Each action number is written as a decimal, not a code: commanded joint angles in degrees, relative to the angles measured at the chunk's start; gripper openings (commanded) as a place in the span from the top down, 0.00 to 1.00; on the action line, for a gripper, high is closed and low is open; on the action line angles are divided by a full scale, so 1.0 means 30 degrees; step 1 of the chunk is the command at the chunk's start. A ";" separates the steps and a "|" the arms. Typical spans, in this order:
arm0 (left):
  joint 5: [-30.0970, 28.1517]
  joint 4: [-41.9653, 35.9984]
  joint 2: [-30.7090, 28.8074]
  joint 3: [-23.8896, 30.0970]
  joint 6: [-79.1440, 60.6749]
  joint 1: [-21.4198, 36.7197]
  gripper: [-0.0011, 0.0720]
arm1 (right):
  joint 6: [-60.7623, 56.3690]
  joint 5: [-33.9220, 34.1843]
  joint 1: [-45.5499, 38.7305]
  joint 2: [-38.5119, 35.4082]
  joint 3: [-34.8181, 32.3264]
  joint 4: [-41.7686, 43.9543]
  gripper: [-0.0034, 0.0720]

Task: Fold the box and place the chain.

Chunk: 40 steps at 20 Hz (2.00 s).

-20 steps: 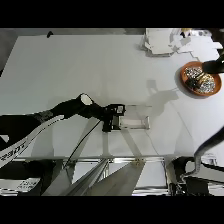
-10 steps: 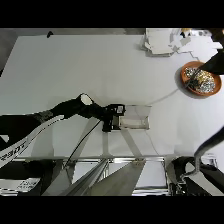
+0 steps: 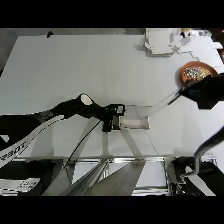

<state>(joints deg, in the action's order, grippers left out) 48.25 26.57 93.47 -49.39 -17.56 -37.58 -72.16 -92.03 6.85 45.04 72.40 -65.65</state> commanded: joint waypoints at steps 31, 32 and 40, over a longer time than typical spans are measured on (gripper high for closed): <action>0.0000 0.0000 -0.0015 -0.0015 -0.0007 -0.0007 0.87 | 0.0211 1.6225 0.8714 0.3198 -1.3661 0.2470 0.82; 0.0000 0.0007 -0.0015 -0.0015 -0.0007 -0.0007 0.87 | 0.0211 1.6218 0.8728 0.3147 -1.3631 0.2557 0.76; 0.0000 0.0007 -0.0015 -0.0015 -0.0007 -0.0007 0.87 | -0.1188 1.3537 0.7249 -0.1814 -0.8051 -0.4284 0.72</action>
<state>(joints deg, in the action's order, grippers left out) 48.25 26.57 93.47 -49.39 -17.56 -37.58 -72.75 -49.50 31.38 44.45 41.74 -67.42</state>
